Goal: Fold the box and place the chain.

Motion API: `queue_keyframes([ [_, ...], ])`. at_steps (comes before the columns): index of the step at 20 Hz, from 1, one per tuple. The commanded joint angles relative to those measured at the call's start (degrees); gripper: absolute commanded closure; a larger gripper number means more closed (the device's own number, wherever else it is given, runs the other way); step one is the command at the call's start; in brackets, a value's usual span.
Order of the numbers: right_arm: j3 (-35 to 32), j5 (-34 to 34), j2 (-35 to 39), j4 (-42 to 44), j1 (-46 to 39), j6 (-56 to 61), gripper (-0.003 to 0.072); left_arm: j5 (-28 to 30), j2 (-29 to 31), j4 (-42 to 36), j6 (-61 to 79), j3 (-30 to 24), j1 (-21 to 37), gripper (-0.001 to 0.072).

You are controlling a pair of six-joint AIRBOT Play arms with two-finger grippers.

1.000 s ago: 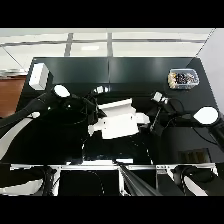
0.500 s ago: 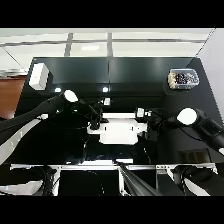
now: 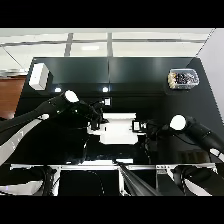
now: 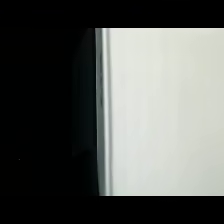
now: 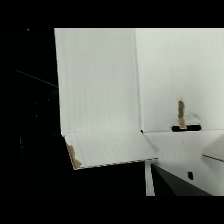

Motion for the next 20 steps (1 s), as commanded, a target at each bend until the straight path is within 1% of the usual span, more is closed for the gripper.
queue_keyframes([
  [1,-2.21,-4.20,-0.11,3.26,2.16,-0.22,0.0006,0.02,-0.02,0.02,-0.11,-0.04,-0.04,0.0686],
  [5,-2.16,-10.78,-0.09,8.00,3.10,-0.24,0.0006,-0.04,-0.02,0.00,-0.11,-0.04,-0.09,0.0686],
  [10,0.28,-10.71,0.96,7.61,3.06,-0.24,0.0006,-0.04,-0.02,0.00,-0.11,-0.04,-0.11,0.0686],
  [14,3.45,-10.82,2.12,3.74,3.02,-0.20,0.0006,-0.07,-0.02,0.00,-0.11,-0.04,-0.11,0.0686],
  [20,6.19,-10.99,2.12,3.45,-0.44,-0.42,0.0006,-0.48,-0.02,0.00,-0.09,-0.02,-0.11,0.0686],
])
